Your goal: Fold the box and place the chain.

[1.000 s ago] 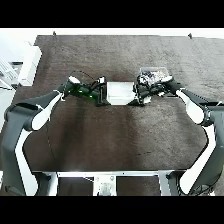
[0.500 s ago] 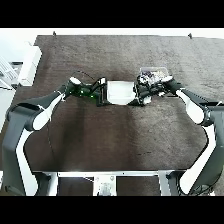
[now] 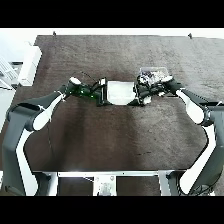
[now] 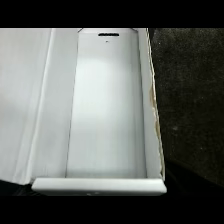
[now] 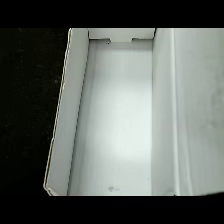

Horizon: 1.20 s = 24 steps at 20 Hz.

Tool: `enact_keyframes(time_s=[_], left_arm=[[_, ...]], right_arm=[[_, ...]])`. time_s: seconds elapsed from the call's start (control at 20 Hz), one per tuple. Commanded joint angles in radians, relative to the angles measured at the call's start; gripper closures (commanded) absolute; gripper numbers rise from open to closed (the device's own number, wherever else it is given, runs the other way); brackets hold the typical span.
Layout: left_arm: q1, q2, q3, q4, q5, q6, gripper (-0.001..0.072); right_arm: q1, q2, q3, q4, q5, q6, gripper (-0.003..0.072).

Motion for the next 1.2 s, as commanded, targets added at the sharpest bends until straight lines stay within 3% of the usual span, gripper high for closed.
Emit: enact_keyframes(time_s=[0.0,0.7,0.75,0.8,1.15], left_arm=[[0.0,0.0,0.001,-0.008,0.0,0.003,-0.0007],[-0.02,0.0,0.001,-0.009,0.031,0.004,0.0007],[-0.02,0.0,0.001,-0.009,0.03,0.003,0.0146],[-0.02,0.0,0.001,-0.009,0.029,0.003,0.0185],[-0.02,0.0,0.001,-0.008,0.043,0.003,0.0183]], right_arm=[[0.001,0.001,0.0,0.0,0.0,0.0,0.01],[0.001,0.001,0.0,0.0,0.0,0.0,0.0099],[0.001,0.001,0.0,0.0,0.0,0.0,0.0099],[0.001,0.001,0.0,0.0,0.0,0.0,0.01],[0.001,0.001,0.0,0.0,0.0,0.0,0.0099]])
